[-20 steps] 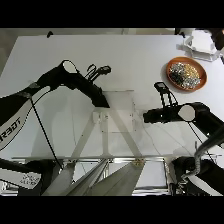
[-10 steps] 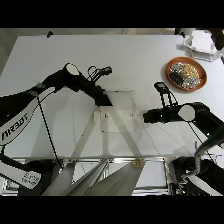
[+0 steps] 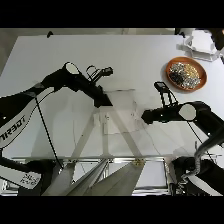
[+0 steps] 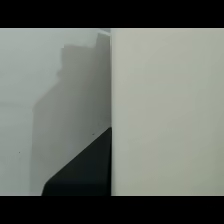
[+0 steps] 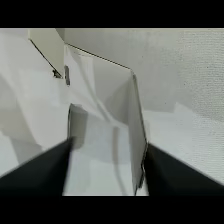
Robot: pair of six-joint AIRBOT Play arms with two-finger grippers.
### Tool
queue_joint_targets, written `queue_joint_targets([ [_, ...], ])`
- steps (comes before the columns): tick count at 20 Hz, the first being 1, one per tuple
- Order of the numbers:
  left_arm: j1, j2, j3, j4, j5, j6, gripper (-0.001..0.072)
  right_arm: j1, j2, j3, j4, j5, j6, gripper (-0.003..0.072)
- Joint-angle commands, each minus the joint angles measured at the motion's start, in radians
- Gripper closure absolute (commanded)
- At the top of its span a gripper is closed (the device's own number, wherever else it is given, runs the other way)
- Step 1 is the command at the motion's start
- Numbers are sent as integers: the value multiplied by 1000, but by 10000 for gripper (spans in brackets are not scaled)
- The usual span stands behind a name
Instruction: Fold the box and place the chain.
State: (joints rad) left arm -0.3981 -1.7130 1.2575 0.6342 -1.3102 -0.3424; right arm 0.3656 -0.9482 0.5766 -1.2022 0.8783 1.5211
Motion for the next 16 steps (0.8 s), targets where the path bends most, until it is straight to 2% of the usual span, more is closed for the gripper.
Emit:
queue_joint_targets([
  [1,-36,97,0,41,13,2,716,0,27,73,-27,142,0,98],
  [6,-92,315,-23,100,49,-6,717,0,252,177,-101,336,0,99],
  [8,-103,406,-86,108,106,-27,717,0,380,176,-144,389,2,99],
  [11,-135,536,-235,107,215,-18,714,0,531,176,-171,432,27,99],
  [14,-166,548,-360,107,238,-8,710,0,606,176,-170,447,27,111],
  [16,-186,510,-391,126,276,37,707,0,604,176,-166,445,26,154],
])
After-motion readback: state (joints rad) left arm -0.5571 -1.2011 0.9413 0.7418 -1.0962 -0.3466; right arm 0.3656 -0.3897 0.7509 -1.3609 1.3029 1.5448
